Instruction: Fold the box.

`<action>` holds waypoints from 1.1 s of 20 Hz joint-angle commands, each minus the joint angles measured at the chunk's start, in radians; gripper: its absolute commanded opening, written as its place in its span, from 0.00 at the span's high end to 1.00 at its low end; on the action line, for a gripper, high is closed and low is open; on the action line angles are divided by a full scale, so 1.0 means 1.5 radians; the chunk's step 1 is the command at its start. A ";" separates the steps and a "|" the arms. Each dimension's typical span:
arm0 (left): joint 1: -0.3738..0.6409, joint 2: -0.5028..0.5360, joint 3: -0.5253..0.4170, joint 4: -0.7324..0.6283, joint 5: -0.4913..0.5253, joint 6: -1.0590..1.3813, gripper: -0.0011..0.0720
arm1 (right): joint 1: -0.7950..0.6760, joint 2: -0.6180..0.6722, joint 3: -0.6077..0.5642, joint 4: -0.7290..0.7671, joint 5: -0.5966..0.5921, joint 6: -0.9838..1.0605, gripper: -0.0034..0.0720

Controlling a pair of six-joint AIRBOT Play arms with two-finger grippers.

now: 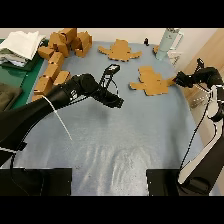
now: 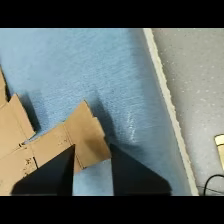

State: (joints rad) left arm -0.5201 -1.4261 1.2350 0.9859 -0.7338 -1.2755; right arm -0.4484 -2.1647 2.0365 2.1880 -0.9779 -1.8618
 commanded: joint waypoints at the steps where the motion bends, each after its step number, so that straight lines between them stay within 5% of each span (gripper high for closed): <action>1: 0.000 0.000 0.000 0.000 0.001 0.000 0.97 | 0.002 0.001 0.002 0.001 -0.008 -0.014 0.75; 3: 0.000 0.000 0.000 0.001 0.001 0.000 0.97 | 0.002 0.009 0.002 0.009 -0.015 -0.041 0.77; 5: 0.000 0.000 0.000 0.001 0.001 0.000 0.97 | 0.003 0.022 0.002 0.016 -0.032 -0.065 0.95; 13: 0.000 0.000 0.000 0.001 0.000 0.001 0.97 | 0.006 0.118 -0.028 0.066 -0.197 -0.136 0.96; 18: 0.000 0.000 0.000 0.002 -0.002 0.002 0.97 | 0.006 0.240 -0.197 0.064 -0.213 -0.125 0.96; 22: 0.000 0.000 -0.001 0.002 -0.019 -0.005 0.97 | 0.006 0.398 -0.422 0.060 -0.158 -0.126 0.96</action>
State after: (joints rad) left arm -0.5201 -1.4261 1.2350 0.9882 -0.7429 -1.2747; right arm -0.4408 -1.7134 1.6066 2.2814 -1.2625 -2.0502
